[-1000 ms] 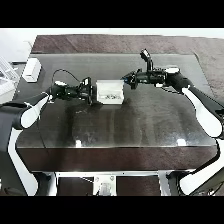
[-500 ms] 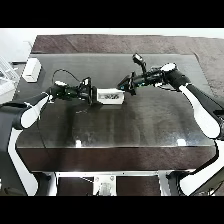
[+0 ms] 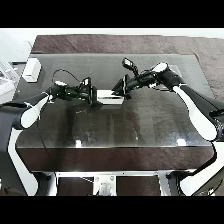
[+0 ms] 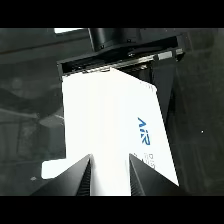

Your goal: Fold the box and place the chain.

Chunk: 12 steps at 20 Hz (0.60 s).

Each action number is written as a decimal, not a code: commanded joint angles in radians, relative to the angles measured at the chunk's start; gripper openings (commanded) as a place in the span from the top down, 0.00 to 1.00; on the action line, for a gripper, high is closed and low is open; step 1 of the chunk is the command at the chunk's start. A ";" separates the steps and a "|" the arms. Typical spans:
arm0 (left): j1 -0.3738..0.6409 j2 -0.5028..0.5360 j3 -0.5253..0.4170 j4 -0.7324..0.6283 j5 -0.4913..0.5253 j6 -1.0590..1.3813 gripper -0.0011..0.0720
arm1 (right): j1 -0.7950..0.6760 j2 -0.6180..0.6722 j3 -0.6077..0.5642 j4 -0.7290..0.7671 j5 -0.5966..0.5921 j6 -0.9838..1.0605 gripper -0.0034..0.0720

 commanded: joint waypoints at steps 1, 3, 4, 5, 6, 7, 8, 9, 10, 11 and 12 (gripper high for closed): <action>0.000 0.000 0.000 0.000 -0.001 0.000 0.67 | 0.011 -0.010 0.035 -0.025 -0.014 -0.018 0.56; 0.000 0.000 0.000 0.000 -0.001 0.000 0.67 | 0.013 -0.022 0.056 -0.044 -0.013 -0.010 0.56; 0.000 0.000 0.000 0.000 -0.001 0.000 0.67 | 0.015 -0.028 0.064 -0.072 -0.013 0.001 0.56; 0.000 0.000 0.000 0.000 -0.001 0.000 0.67 | 0.018 -0.034 0.072 -0.100 -0.011 0.015 0.56; 0.000 0.000 0.000 0.000 -0.001 0.000 0.67 | 0.021 -0.039 0.078 -0.117 -0.010 0.016 0.56; 0.000 0.000 0.000 0.000 -0.001 0.000 0.67 | 0.023 -0.043 0.081 -0.122 -0.010 0.011 0.56; 0.000 0.000 0.000 0.000 -0.001 0.000 0.67 | 0.023 -0.046 0.084 -0.121 -0.010 0.012 0.56; 0.000 0.000 0.000 0.000 -0.001 0.000 0.67 | 0.023 -0.046 0.084 -0.121 -0.010 0.012 0.56; 0.000 0.000 0.000 0.000 -0.001 0.000 0.67 | 0.023 -0.046 0.084 -0.121 -0.009 0.013 0.57; 0.000 0.000 0.000 0.000 -0.001 0.000 0.67 | 0.023 -0.046 0.084 -0.121 -0.010 0.011 0.57; 0.000 0.000 0.000 0.000 -0.001 0.000 0.67 | 0.023 -0.046 0.084 -0.121 -0.009 0.012 0.57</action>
